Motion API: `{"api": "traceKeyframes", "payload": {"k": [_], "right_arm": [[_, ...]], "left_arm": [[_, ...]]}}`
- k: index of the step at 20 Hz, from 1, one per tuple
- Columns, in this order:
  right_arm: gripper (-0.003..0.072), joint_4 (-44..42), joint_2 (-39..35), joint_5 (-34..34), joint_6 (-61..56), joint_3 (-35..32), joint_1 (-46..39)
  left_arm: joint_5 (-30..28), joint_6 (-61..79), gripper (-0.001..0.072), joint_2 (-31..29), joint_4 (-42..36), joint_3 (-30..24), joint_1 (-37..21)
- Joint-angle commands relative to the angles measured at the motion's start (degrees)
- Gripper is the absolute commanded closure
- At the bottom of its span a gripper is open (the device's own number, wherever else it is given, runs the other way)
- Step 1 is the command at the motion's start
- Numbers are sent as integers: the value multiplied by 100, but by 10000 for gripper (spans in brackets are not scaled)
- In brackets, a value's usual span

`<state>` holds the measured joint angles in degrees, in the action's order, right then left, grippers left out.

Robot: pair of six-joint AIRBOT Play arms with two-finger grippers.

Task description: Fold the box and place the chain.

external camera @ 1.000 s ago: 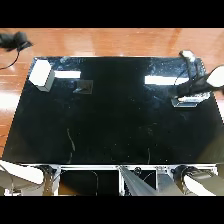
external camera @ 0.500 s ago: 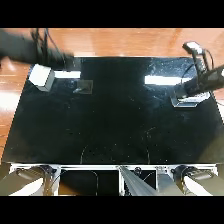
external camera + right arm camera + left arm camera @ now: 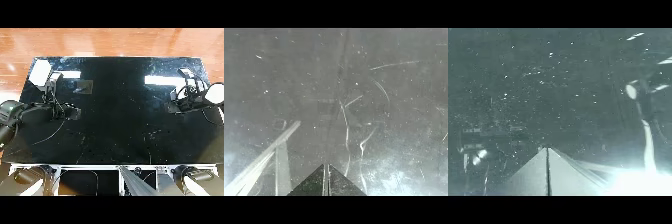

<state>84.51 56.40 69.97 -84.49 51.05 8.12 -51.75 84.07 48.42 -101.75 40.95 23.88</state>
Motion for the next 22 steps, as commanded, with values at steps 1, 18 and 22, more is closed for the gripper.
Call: {"api": "traceKeyframes", "payload": {"k": [1,18,22], "right_arm": [[648,15,-15,-83,-63,-87,4],[649,15,-15,-85,-63,-87,4],[649,15,-15,-85,-63,-87,4]], "left_arm": [[356,-120,689,-79,122,-184,-81],[728,-118,689,-79,122,-184,-74],[728,-118,689,-79,122,-184,-74]]}}
